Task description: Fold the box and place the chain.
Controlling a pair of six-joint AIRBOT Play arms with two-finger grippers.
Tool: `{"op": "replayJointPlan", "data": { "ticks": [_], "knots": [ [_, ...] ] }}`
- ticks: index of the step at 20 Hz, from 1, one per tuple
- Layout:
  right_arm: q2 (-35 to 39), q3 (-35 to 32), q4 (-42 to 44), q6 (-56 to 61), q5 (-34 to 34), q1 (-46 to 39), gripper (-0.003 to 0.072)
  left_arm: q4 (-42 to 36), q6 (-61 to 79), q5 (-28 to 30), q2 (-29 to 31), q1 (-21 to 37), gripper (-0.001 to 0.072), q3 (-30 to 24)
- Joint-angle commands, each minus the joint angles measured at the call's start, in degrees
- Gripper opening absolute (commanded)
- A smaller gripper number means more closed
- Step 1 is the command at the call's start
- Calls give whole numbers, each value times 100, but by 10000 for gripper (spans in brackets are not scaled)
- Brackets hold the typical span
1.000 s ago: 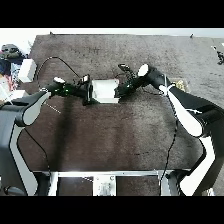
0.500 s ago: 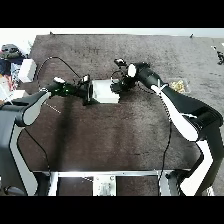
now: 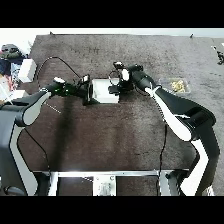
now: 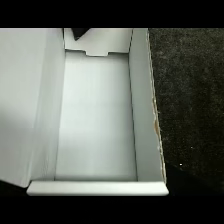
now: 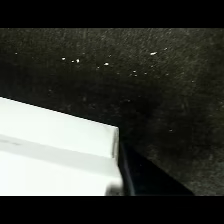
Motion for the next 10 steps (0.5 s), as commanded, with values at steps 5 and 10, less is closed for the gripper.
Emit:
{"op": "replayJointPlan", "data": {
  "ticks": [5,10],
  "knots": [
    [-31,7,-243,306,437,55,213,0,2,-2,-4,0,231,-2],
    [-31,17,-352,645,308,133,213,0,2,0,-4,0,230,-2]
  ]
}}
